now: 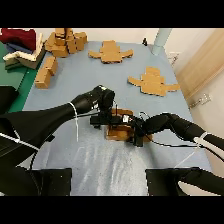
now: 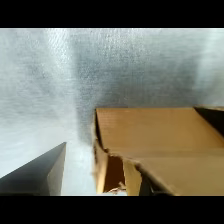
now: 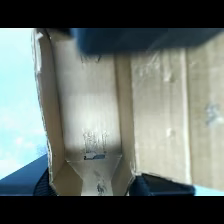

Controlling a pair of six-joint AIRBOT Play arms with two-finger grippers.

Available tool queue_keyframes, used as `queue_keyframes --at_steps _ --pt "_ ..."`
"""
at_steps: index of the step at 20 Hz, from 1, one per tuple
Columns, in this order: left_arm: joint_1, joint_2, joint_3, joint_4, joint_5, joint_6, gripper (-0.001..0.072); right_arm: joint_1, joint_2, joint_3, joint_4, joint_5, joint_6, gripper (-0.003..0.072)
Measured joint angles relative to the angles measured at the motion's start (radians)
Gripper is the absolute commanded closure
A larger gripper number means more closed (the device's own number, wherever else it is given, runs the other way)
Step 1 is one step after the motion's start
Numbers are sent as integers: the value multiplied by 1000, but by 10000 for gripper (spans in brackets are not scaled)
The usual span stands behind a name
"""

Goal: Fold the box.

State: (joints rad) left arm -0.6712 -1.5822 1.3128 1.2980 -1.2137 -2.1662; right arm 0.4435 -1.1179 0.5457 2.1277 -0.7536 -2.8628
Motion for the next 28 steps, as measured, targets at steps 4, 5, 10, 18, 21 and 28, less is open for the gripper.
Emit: queue_keyframes --at_steps 4,5,10,18,21,28 --pt "79 0 39 -52 -80 80 176 0 0 0 0 1 0 175" --pt "96 0 45 -71 -93 100 176 0 0 0 0 1 0 176" --pt "179 0 60 -222 -141 210 176 0 0 0 0 1 -2 176" --pt "278 0 63 -319 -227 388 696 0 0 0 -1 1 -2 176" --pt "300 0 63 -325 -248 554 697 0 0 0 -1 1 -2 175" --pt "290 87 -77 -325 -193 1018 699 0 0 0 -1 1 -2 176"
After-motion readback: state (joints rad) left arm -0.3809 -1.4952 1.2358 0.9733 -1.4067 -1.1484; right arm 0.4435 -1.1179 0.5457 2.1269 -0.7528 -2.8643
